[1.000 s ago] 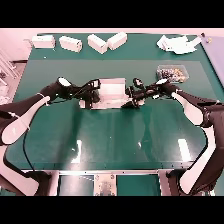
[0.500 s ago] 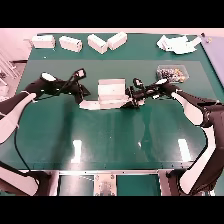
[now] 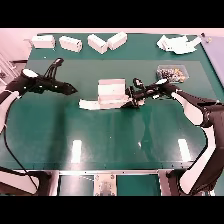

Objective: Fold the box and place the chain.

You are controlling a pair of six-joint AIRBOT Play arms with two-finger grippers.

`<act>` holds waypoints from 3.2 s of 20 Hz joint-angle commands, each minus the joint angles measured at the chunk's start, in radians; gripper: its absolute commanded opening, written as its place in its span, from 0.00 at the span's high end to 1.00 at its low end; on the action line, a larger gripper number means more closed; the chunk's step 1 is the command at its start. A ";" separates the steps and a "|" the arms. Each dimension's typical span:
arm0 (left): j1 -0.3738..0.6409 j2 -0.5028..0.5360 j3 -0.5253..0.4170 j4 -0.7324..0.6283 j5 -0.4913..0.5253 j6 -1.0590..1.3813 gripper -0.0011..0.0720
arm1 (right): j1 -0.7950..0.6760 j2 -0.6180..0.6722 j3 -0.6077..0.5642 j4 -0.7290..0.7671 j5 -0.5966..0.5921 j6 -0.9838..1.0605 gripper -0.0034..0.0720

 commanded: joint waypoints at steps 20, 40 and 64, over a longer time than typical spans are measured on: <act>-0.085 -0.148 -0.043 -0.117 -0.143 -0.198 0.96 | 0.000 0.001 0.000 0.000 0.000 0.000 0.19; -0.169 -0.051 -0.032 -0.181 -0.059 -0.172 0.73 | 0.000 0.001 0.000 0.000 0.000 0.000 0.19; -0.233 -0.019 -0.004 -0.110 -0.031 -0.168 0.62 | 0.000 0.001 0.000 0.000 0.000 0.000 0.19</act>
